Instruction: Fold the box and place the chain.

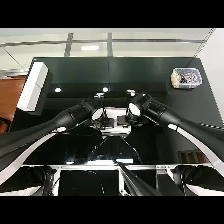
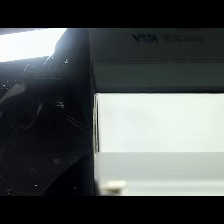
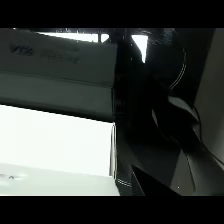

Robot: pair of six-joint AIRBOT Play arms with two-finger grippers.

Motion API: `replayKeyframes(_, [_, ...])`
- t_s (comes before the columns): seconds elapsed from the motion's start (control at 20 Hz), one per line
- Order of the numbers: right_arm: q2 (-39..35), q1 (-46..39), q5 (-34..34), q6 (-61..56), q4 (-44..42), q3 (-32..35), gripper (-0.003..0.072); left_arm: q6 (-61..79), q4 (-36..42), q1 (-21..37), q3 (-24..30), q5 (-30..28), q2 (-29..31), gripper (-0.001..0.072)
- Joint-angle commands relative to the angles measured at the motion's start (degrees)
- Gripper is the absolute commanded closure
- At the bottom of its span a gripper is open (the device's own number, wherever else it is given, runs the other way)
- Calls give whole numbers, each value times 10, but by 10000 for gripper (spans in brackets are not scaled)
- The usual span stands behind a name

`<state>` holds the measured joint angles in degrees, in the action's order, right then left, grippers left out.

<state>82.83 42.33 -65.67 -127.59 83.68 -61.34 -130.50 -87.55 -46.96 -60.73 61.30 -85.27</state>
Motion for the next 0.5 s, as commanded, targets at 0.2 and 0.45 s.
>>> replayKeyframes(0.2, [33,3,4,-10,-21,-2,359,0,0,0,0,0,0,680])
replayKeyframes(0.45, [34,3,6,-10,-20,-2,672,0,0,0,0,0,0,680])
